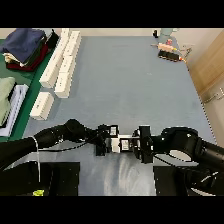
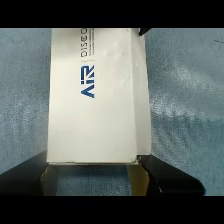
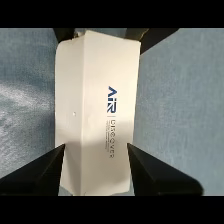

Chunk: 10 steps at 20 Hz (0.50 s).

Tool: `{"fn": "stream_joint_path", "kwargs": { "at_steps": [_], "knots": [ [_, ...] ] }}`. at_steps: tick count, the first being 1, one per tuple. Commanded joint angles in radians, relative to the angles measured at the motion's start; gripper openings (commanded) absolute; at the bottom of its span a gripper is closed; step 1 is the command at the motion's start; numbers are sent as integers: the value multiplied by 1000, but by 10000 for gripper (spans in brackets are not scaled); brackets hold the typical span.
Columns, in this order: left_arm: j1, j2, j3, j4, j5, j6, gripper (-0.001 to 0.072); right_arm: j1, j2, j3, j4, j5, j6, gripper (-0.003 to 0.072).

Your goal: Fold the box.

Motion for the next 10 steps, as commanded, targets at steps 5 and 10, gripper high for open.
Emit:
{"fn": "stream_joint_path", "kwargs": {
  "at_steps": [5,10],
  "knots": [
    [1,0,0,0,-1,0,519,163,14,-23,-288,-10,309,581],
    [1,0,0,0,-1,0,519,221,14,-48,-355,-46,399,581]
  ]
}}
